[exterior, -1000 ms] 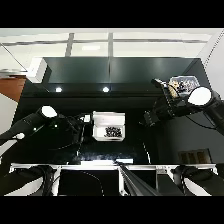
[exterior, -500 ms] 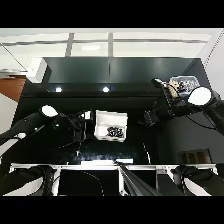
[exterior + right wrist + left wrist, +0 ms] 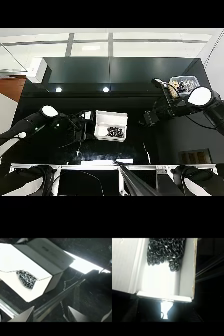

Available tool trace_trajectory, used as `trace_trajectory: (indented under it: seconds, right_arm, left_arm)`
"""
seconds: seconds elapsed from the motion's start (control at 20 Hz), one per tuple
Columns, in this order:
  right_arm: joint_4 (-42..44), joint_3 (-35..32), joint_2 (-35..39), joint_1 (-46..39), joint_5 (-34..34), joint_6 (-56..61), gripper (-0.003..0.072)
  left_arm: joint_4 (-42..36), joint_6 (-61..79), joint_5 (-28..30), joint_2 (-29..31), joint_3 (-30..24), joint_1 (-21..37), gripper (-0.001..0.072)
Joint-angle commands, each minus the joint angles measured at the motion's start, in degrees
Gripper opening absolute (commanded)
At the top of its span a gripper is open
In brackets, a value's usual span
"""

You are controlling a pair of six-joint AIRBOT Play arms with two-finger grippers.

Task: Fold the box and place the chain.

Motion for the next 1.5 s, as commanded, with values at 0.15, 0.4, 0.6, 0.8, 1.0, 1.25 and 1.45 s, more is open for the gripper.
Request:
trace_trajectory:
  seconds: [0.15, 0.4, 0.6, 0.8, 1.0, 1.25, 1.45]
  right_arm:
    - [0.0, -0.02, 0.04, -0.04, -0.02, 0.28, 0.0499]
    - [0.02, -0.02, 0.04, -0.04, -0.13, 0.42, 0.0499]
    - [0.07, -0.02, 0.04, -0.04, -0.22, 0.48, 0.0499]
    - [0.07, -0.02, 0.04, -0.04, -0.2, 1.14, 0.0499]
    - [0.09, -0.02, 0.04, -0.02, -0.17, 1.53, 0.0499]
    - [0.07, -0.02, 0.04, -0.04, -0.15, 1.68, 0.0499]
    - [0.07, -0.02, 0.04, -0.02, -0.15, 1.68, 0.0499]
  left_arm:
    - [-0.02, 1.38, -0.96, 0.0, 0.07, -0.09, 0.0711]
    - [-0.37, 1.86, -0.39, 0.0, 0.15, -1.03, 0.0711]
    - [-0.26, 2.23, -0.44, 0.0, 0.15, -1.36, 0.0711]
    - [-0.33, 2.23, 0.02, 0.0, 0.15, -2.47, 0.0712]
    - [-0.59, 1.55, 1.27, 0.0, 0.37, -2.23, 0.0712]
    - [-0.2, 0.81, -0.04, 0.37, 0.48, -2.23, 0.0712]
    - [-0.48, 0.72, -0.04, 0.63, 0.48, -2.38, 0.0712]
